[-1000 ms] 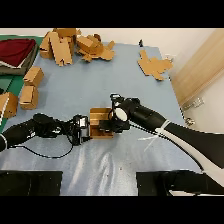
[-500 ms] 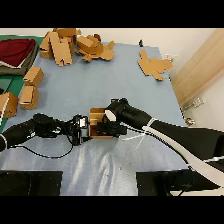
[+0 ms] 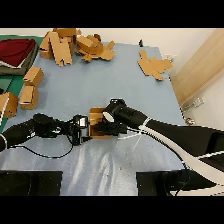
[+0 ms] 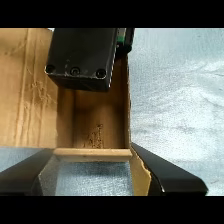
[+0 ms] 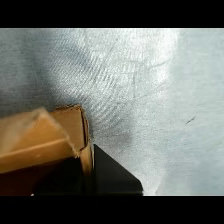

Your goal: Fold the box.

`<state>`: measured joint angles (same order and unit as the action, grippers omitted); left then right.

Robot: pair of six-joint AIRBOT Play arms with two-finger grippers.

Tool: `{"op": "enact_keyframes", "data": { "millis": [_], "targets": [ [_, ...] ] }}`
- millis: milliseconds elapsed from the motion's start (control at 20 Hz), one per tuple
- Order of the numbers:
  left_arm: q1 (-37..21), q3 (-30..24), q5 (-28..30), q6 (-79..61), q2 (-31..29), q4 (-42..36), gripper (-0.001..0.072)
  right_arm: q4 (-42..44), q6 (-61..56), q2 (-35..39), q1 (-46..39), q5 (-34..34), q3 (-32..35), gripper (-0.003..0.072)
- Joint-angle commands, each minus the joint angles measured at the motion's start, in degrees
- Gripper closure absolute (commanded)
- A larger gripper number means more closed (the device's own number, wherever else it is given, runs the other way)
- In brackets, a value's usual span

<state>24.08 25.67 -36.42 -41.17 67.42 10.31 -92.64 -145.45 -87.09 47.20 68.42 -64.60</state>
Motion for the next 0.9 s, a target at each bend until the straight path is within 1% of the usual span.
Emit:
{"op": "enact_keyframes", "data": {
  "millis": [0,100,200,250,400,550,750,800,850],
  "targets": [
    [0.0,0.0,0.0,-0.1,0.0,0.0,0.0188,-1.1,1.1,-0.1,0.1,-0.6,-0.2,0.0685],
    [0.2,0.0,0.0,-0.1,0.0,0.1,0.0188,-0.9,1.7,-0.1,0.1,-1.6,-0.2,0.0679],
    [0.2,0.0,0.0,-0.1,0.0,0.2,0.0188,0.6,1.7,0.0,0.0,-1.6,-0.2,0.0365],
    [0.2,0.0,0.0,-0.1,0.0,0.2,0.0188,0.8,1.7,0.2,0.0,-1.4,-0.2,0.0328],
    [0.2,0.0,0.0,-0.1,0.0,0.2,0.0188,0.9,1.4,2.1,0.0,0.2,-0.2,0.0328],
    [0.2,0.0,0.0,-0.1,0.0,0.2,0.0188,0.7,1.4,4.8,-0.1,4.0,-0.2,0.0328],
    [0.2,0.0,0.0,-0.1,0.0,0.2,0.0188,0.7,0.8,12.4,-1.1,4.7,-0.2,0.0332],
    [0.2,0.0,0.0,-0.1,0.0,0.2,0.0188,0.7,0.8,15.0,-1.8,4.6,-0.2,0.0352],
    [0.2,0.0,0.0,-0.1,0.0,0.2,0.0188,0.9,0.9,18.1,-2.6,4.6,-0.2,0.0398]
  ]
}}
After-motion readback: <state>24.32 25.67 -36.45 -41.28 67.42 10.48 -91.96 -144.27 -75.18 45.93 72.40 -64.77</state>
